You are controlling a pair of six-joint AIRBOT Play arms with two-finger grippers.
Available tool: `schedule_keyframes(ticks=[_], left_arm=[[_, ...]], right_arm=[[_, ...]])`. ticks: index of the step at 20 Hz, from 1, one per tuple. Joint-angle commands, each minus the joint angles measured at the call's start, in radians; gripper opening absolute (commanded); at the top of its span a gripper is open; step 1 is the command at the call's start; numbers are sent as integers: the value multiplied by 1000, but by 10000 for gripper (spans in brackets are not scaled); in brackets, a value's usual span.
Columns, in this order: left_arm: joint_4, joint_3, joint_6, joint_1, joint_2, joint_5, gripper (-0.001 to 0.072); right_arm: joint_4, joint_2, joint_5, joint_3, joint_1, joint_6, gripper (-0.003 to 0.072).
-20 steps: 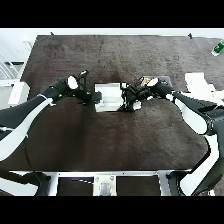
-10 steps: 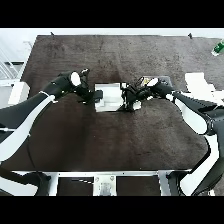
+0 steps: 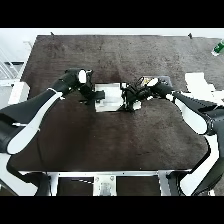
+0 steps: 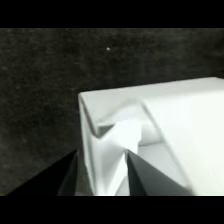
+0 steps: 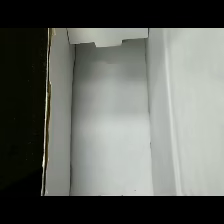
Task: Fold the box and place the chain.
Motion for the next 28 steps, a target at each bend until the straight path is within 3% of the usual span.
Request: schedule_keyframes(ticks=[1,6,15,16,17,25,28], left_arm=[[86,79,-50,-19,-51,-87,356],[158,165,-83,-45,-106,-144,353],[204,167,-93,-48,-113,-165,344],[216,167,-93,-54,-113,-164,219],[225,167,-93,-58,-113,-164,188],[224,167,-119,-62,-114,-159,187],[226,167,-122,-66,-123,-161,42]], right_arm=[[0,-1,0,0,1,0,503],[0,-1,0,0,1,0,503],[0,-1,0,0,1,0,503],[0,-1,0,0,1,0,503],[0,-1,0,0,1,0,503],[0,-1,0,0,1,0,503],[0,-1,0,0,1,0,503]])
